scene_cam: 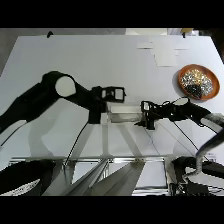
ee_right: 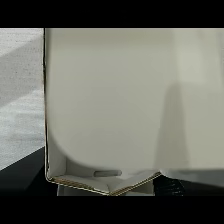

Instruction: Fold the box and place the chain.

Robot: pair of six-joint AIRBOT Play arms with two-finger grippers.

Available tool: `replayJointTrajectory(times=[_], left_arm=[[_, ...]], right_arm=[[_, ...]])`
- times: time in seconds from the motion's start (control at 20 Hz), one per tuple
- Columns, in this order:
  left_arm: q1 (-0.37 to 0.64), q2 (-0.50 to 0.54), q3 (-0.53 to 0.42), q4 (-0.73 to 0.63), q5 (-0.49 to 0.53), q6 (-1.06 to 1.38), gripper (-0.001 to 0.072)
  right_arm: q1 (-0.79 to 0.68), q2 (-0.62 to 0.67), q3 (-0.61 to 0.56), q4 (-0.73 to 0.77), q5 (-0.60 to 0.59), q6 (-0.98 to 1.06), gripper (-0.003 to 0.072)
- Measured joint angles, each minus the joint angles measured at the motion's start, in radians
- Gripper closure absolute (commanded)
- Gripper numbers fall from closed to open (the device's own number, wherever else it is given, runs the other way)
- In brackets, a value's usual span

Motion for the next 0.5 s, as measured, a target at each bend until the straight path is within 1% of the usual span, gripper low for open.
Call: replayJointTrajectory(times=[0.1,0.2,0.3,0.5], left_arm=[[-0.066,-0.036,0.0,0.002,0.038,-0.033,0.0708],[-0.106,-0.077,0.0,0.001,0.086,-0.063,0.0708],[-0.126,-0.112,0.0,0.006,0.17,-0.106,0.0708],[-0.135,-0.143,0.0,0.024,0.395,-0.206,0.0708]], right_arm=[[0.0,0.0,0.0,0.0,0.001,0.0,0.0225],[0.0,0.0,0.0,0.0,0.001,0.0,0.0225],[0.0,0.0,0.0,0.0,0.002,0.0,0.0225],[0.0,0.0,0.0,0.0,0.002,-0.001,0.0225]])
